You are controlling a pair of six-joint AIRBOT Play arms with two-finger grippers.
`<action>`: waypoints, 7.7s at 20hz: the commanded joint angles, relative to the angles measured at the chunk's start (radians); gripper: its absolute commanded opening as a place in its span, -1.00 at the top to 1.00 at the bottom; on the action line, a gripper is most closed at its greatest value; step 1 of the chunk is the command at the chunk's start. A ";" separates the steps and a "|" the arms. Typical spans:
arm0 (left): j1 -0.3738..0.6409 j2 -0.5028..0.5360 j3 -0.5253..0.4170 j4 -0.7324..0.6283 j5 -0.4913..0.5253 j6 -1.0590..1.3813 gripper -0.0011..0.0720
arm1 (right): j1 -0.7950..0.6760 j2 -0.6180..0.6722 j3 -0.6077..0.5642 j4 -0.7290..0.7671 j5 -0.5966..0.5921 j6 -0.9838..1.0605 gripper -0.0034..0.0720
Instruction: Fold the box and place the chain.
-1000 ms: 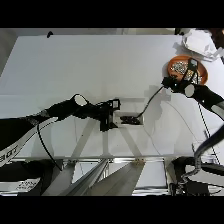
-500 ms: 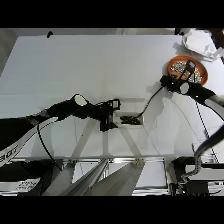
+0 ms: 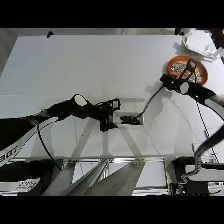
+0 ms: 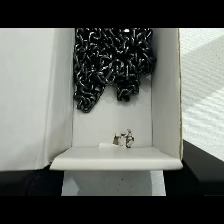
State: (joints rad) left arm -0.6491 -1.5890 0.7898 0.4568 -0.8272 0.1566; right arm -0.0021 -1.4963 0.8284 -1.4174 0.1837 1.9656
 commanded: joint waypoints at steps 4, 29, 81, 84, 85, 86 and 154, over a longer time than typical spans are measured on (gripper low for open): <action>-0.001 0.001 0.000 0.000 0.000 0.000 -0.15 | 0.033 0.264 0.001 0.002 0.248 -0.256 0.87; -0.001 0.001 0.000 0.000 0.000 0.000 -0.15 | 0.307 0.804 0.001 0.584 0.931 -0.809 0.87; -0.001 0.001 0.000 0.000 0.000 0.000 -0.15 | 0.433 0.397 -0.153 0.529 0.644 -0.961 0.55; -0.001 0.001 0.000 0.000 0.000 0.000 -0.15 | 0.433 0.399 -0.156 0.526 0.655 -0.945 0.06; -0.001 0.001 0.000 0.000 0.000 0.000 -0.15 | 0.433 0.406 -0.156 0.526 0.661 -0.945 0.06; -0.001 0.001 0.000 0.000 0.000 0.000 -0.15 | 0.433 0.423 -0.156 0.526 0.669 -0.945 0.07; -0.001 0.001 0.000 0.000 0.000 0.000 -0.15 | 0.400 0.269 0.162 0.402 1.072 -1.530 -0.10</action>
State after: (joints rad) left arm -0.6491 -1.5890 0.7898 0.4572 -0.8272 0.1566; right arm 0.3847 -1.2770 1.0145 -0.9653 1.2945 0.4507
